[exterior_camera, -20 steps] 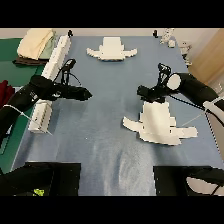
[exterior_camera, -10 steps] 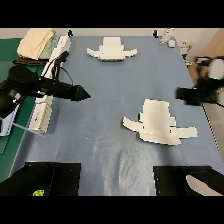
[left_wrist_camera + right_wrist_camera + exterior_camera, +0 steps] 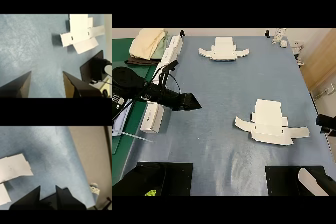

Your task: Fold the box.

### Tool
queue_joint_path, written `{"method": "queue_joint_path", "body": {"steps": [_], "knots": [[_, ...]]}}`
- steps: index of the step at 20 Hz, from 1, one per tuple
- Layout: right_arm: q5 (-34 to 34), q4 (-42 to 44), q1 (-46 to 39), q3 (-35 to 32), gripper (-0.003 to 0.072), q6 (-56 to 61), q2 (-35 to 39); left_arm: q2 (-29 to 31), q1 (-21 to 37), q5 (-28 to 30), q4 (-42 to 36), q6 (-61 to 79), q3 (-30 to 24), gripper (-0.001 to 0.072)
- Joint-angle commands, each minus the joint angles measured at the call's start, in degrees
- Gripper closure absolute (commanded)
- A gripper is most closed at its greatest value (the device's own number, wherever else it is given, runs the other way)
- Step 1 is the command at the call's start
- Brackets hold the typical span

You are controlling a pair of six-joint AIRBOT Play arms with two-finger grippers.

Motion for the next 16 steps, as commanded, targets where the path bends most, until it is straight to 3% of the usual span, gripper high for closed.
{"method": "queue_joint_path", "body": {"steps": [1, 5, 13, 16], "knots": [[-3.2, 15.9, -11.2, -1.1, 0.0382, -14.1, -7.3, -0.1, 0.0, 0.7, 0.5, -0.8, 0.0, 0.0116], [-3.1, 26.4, -15.3, 0.2, 0.0382, -20.6, -16.2, -0.9, 0.0, 0.7, 0.3, -1.3, -0.1, 0.0116], [-7.9, 23.3, -15.3, 2.9, 0.0382, -26.4, -22.4, -3.3, 0.0, 0.1, 0.3, -1.2, -0.2, 0.0116], [-6.9, 28.2, -15.1, 2.8, 0.0387, -29.4, -24.1, -3.4, 0.0, 0.3, 0.2, -1.9, -0.1, 0.0117]]}}
